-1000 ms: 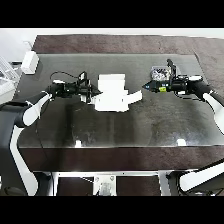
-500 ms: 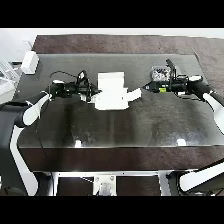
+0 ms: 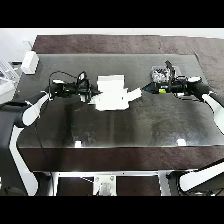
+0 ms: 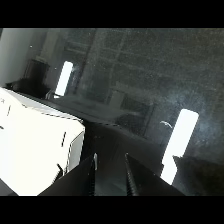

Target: Fold the box and place the chain.

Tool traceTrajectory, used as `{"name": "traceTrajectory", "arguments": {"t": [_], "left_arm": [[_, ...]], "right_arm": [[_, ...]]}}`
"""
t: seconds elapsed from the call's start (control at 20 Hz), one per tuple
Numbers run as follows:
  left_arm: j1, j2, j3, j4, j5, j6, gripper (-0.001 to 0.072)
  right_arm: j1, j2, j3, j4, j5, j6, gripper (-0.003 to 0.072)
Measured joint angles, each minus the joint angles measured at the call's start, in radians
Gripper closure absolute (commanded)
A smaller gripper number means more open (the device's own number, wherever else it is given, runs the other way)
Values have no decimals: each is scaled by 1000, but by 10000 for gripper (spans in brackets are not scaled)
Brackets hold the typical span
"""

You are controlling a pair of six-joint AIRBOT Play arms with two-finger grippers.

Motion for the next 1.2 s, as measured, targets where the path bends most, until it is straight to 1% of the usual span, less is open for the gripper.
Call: {"name": "traceTrajectory", "arguments": {"t": [0.3, 0.45, 0.75, 1.0, 1.2], "left_arm": [[0, 0, 0, 32, 11, 0, 687], [0, 0, 0, 38, 18, -1, 687], [0, 0, 0, 43, 21, -1, 687], [0, 0, 0, 44, 22, -1, 687], [0, 0, 0, 45, 22, -1, 687]], "right_arm": [[0, 0, -1, 2, -1, 0, 453], [-3, 0, -1, 19, -21, -8, 454], [-27, 37, -1, 162, -42, -125, 454], [-19, 115, -1, 201, 0, -238, 455], [8, 138, 0, 225, 3, -291, 454]]}}
